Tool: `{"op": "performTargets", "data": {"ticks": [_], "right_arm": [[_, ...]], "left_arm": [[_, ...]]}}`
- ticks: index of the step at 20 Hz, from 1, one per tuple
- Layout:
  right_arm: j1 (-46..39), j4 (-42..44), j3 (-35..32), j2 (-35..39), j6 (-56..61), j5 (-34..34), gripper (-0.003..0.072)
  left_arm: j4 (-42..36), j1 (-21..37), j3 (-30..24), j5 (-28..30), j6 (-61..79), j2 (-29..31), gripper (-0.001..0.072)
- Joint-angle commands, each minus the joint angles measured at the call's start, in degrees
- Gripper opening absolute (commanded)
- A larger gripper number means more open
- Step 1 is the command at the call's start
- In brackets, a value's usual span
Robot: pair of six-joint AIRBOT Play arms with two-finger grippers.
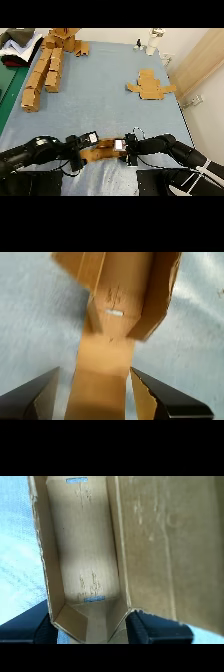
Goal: Fold the box.
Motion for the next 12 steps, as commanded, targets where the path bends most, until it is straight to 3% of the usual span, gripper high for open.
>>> {"op": "performTargets", "data": {"ticks": [1,7,9,11,12], "right_arm": [[0.0,0.0,0.0,0.0,0.0,0.0,0.0482],[0.0,0.1,0.0,0.0,0.0,0.0,0.0482],[0.0,0.0,0.0,0.0,0.0,0.0,0.0483],[0.0,0.0,0.0,0.0,0.0,0.0,0.0483],[0.0,0.0,0.0,0.0,0.0,0.0,0.0482]], "left_arm": [[-2.8,-3.3,0.4,8.3,1.3,-7.4,0.0702],[-2.8,-5.3,0.4,8.5,1.5,-8.0,0.07],[-2.8,-5.3,0.4,8.4,1.5,-7.9,0.0569],[-2.8,-5.3,0.5,8.4,1.4,-6.9,0.0567],[-2.6,-5.2,0.6,8.3,1.4,-6.0,0.0523]]}}
